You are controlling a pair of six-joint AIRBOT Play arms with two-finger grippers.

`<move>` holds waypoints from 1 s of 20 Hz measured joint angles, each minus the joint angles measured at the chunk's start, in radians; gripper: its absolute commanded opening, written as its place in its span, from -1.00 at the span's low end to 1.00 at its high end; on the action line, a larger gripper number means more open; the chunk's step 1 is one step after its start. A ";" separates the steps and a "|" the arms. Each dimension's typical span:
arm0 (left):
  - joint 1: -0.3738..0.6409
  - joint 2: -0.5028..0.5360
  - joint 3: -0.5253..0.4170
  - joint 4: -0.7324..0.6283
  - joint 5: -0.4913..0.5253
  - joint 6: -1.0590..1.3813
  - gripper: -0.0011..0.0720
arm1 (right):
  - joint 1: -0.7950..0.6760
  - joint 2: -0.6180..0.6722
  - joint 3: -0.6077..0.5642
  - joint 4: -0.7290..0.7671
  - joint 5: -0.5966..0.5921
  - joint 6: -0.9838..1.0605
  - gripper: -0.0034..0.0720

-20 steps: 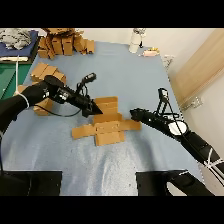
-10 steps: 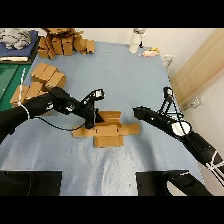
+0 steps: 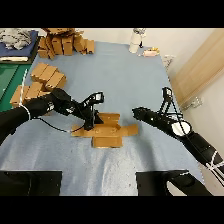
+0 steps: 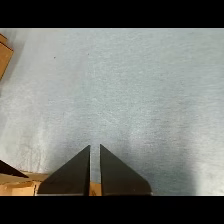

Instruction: Fold the box.

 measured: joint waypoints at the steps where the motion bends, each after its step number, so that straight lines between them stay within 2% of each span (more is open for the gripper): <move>1: 0.000 -0.002 0.000 0.003 0.000 0.000 -0.93 | 0.000 0.000 0.000 0.000 0.001 0.000 -0.66; 11: 0.006 -0.014 0.000 0.007 0.036 -0.008 -0.93 | 0.000 0.000 0.000 0.000 0.008 0.000 -0.66; 17: 0.016 -0.015 0.000 0.010 0.024 -0.031 -0.93 | 0.000 0.000 0.000 0.000 0.011 0.000 -0.67; 18: 0.016 -0.015 0.000 0.011 0.022 -0.031 -0.93 | 0.000 0.000 0.000 0.000 0.012 0.000 -0.71; 19: 0.017 -0.015 0.000 0.011 0.022 -0.032 -0.93 | 0.000 0.000 0.000 -0.001 0.016 0.000 -0.90; 20: 0.018 -0.015 0.000 0.011 0.022 -0.034 -0.93 | 0.000 0.002 0.000 -0.005 0.023 0.000 -0.90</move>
